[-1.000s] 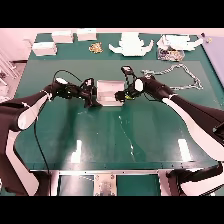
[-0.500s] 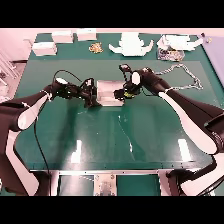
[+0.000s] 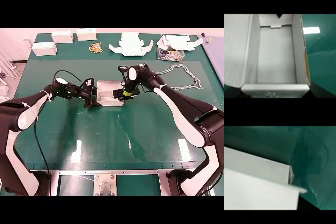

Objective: Fold the box and place the chain.

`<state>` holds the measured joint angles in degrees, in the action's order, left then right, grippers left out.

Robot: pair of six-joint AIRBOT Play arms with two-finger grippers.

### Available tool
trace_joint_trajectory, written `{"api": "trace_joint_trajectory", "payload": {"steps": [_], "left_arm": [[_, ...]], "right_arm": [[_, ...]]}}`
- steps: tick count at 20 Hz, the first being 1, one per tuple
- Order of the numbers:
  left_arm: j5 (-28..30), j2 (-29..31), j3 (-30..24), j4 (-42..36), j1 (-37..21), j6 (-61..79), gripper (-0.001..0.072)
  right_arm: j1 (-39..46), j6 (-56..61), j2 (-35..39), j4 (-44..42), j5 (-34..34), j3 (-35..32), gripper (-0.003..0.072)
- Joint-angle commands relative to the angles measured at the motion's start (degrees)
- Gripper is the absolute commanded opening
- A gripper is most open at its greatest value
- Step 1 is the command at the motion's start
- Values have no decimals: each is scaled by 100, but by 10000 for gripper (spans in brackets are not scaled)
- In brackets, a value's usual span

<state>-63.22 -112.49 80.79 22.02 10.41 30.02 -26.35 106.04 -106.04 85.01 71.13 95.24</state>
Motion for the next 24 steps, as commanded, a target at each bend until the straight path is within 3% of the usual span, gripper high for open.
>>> {"api": "trace_joint_trajectory", "payload": {"steps": [1,5,8,10,15,16,18,21,22,23,24], "left_arm": [[-4,4,2,2,-7,2,623],[-4,4,2,2,-7,2,623],[-4,4,2,2,-4,2,623],[-4,4,2,2,-4,2,623],[-4,4,2,2,-7,2,623],[-2,4,2,2,-7,2,622],[-2,4,2,2,-7,2,623],[-4,4,2,2,-7,2,622],[-4,4,2,2,-7,2,623],[-2,4,2,2,-7,2,623],[-2,4,2,2,-7,2,623]], "right_arm": [[4,162,-186,13,184,234,289],[4,216,-284,13,203,319,264],[4,219,-299,13,203,326,213],[4,216,-299,13,245,350,137],[-2,214,-299,13,339,350,90],[-2,186,-299,15,376,350,27],[-2,175,-299,15,372,350,3],[-2,177,-297,98,393,354,3],[-2,210,-295,98,393,363,54],[-2,249,-295,96,391,387,202],[-2,249,-295,96,391,428,251]]}}
